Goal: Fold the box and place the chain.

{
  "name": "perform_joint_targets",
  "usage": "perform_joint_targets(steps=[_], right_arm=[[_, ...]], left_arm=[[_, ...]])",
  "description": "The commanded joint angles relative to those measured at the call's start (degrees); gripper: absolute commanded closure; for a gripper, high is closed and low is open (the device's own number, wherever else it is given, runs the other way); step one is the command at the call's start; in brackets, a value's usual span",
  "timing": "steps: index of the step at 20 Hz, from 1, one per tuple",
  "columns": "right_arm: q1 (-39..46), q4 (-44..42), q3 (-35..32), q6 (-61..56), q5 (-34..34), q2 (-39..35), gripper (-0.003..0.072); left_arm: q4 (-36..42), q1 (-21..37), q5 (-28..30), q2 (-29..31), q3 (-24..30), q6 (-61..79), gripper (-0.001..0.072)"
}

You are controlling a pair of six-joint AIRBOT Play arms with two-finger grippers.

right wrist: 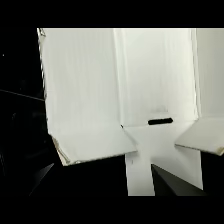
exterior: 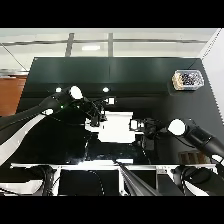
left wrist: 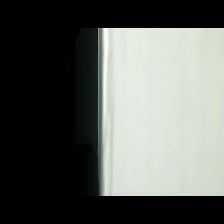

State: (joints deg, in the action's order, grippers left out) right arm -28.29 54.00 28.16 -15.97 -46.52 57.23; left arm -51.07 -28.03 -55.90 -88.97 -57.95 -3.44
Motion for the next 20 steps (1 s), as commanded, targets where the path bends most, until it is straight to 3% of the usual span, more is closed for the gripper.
perform_joint_targets(steps=[1, 6, 12, 17, 20], right_arm=[[-2.08, -7.1, -2.23, 2.97, 7.39, 1.66, -0.0014], [-4.74, -9.92, -1.6, 2.93, 13.35, 2.08, -0.0013], [-2.05, -2.75, 1.2, 2.97, 12.63, -2.43, -0.0013], [0.76, -3.48, 1.86, 6.05, 12.37, -2.12, -0.0013], [4.0, -9.22, 1.86, 10.43, 12.22, -1.97, -0.0013]], left_arm=[[-0.07, -0.04, -0.24, -0.04, 0.04, 0.0, 0.0682], [0.81, -0.04, -0.31, -0.04, 0.04, -0.02, 0.0682], [0.79, -0.04, -0.31, -0.04, 0.04, -0.02, 0.0681], [0.76, -0.04, -1.6, -0.04, 0.04, -3.43, 0.0682], [0.76, -0.04, -1.27, -0.04, 0.02, -3.41, 0.0682]])
